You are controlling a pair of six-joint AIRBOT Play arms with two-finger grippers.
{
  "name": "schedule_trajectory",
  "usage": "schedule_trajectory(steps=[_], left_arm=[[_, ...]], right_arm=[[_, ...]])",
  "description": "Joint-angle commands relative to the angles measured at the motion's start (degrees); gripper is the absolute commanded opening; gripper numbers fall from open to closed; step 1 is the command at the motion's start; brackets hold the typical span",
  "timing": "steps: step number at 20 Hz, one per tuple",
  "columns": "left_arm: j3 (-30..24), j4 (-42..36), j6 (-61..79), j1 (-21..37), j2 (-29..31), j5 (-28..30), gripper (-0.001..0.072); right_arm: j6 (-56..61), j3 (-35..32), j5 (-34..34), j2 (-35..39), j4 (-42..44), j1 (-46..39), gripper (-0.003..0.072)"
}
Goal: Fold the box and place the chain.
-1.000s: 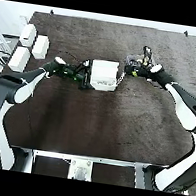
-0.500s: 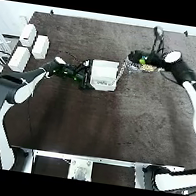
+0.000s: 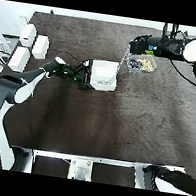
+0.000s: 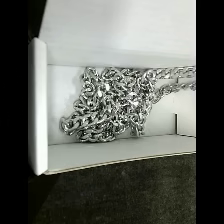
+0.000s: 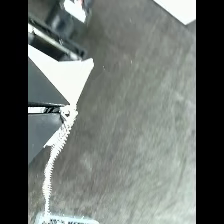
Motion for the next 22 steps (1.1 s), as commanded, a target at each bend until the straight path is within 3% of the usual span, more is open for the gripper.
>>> schedule_trajectory(steps=[1, 8, 19, 22], left_arm=[[0.0, 0.0, 0.0, 0.0, 0.0, 0.0, 0.0356], [0.0, 0.0, -0.2, 0.0, 0.0, 0.0, 0.0356], [0.0, 0.0, -0.2, 0.0, 0.0, 0.0, 0.0356], [0.0, 0.0, -0.2, 0.0, 0.0, 0.0, 0.0357]], right_arm=[[3.5, 0.0, 0.9, 2.2, -3.6, 4.9, 0.0005], [6.7, -0.1, -2.5, 2.1, -4.7, 12.1, 0.0005], [4.5, 0.2, -16.1, 2.1, -4.8, 13.0, 0.0005], [4.6, 1.8, -17.5, 2.1, -8.5, 13.0, 0.0006]])
